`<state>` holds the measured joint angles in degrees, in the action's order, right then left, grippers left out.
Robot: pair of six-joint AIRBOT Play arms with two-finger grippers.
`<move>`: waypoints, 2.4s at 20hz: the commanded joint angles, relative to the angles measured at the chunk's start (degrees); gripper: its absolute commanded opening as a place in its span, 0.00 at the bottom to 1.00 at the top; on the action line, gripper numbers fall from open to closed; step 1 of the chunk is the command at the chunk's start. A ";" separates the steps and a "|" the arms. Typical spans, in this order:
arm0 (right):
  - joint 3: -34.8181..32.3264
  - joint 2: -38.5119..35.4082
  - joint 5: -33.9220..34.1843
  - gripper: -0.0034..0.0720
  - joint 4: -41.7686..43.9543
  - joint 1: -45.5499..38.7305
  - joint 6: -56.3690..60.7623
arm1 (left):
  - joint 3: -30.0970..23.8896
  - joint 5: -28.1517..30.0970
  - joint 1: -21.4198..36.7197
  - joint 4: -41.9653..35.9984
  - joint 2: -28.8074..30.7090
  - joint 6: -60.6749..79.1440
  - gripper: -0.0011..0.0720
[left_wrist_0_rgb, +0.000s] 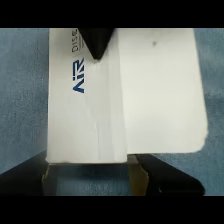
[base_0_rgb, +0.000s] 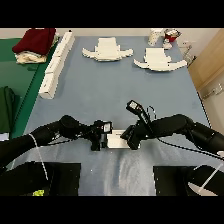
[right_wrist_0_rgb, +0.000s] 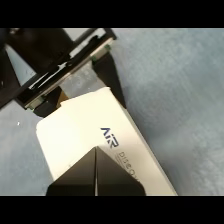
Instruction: Fold the box.
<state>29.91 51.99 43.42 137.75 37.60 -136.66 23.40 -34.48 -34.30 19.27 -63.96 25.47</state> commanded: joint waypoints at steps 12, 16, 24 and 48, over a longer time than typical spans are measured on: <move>1.68 -0.87 -3.34 0.82 -15.45 8.57 -11.96 | 0.04 0.02 0.00 0.00 -0.02 0.02 0.65; 1.66 -0.15 -8.98 0.82 -26.77 12.76 -11.93 | 0.04 0.02 0.00 0.00 -0.02 0.02 0.65; 1.66 1.49 -10.01 0.82 -28.33 14.56 -11.98 | 0.04 0.02 0.00 0.00 -0.02 0.02 0.65; 1.68 -1.07 -10.25 0.67 -29.97 15.63 -11.93 | 0.04 0.00 0.00 0.00 -0.02 0.02 0.65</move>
<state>31.53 51.81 33.43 107.94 53.19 -148.59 23.40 -34.46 -34.30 19.27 -63.96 25.50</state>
